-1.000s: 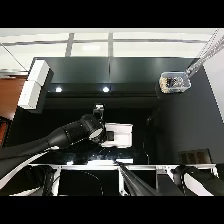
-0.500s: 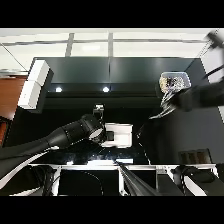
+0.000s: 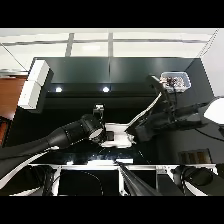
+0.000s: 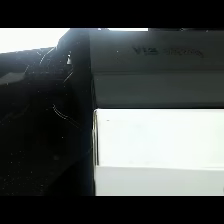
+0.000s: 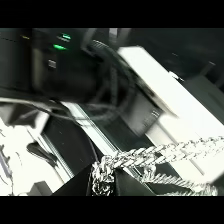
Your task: Fold the box and place the chain.
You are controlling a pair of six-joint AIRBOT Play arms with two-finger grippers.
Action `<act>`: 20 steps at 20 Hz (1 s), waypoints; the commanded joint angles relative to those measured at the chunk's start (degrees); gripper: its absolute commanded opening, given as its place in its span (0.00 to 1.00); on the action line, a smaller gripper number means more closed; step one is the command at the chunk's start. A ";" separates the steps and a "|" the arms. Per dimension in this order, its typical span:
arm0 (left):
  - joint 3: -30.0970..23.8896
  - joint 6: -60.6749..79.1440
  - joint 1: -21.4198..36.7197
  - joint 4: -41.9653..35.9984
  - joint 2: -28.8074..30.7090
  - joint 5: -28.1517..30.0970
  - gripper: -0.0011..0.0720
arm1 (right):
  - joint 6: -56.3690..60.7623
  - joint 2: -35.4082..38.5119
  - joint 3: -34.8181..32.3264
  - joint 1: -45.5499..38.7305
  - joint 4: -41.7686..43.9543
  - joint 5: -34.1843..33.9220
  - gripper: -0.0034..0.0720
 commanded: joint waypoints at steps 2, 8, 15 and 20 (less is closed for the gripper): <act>-0.02 0.02 0.00 0.00 0.00 0.02 0.05 | 1.22 -0.26 -1.36 3.65 1.60 -9.77 0.06; -0.02 0.02 0.00 -0.02 0.00 -0.02 0.05 | 11.72 -0.28 -1.36 3.56 -13.25 -5.31 0.06; -0.02 0.02 0.00 -0.02 0.00 0.00 0.05 | 14.34 -0.28 -1.36 3.67 -16.85 1.18 0.06; -0.02 0.02 0.00 0.02 0.00 0.02 0.06 | 12.02 -0.50 -4.98 3.65 -9.38 -2.34 0.06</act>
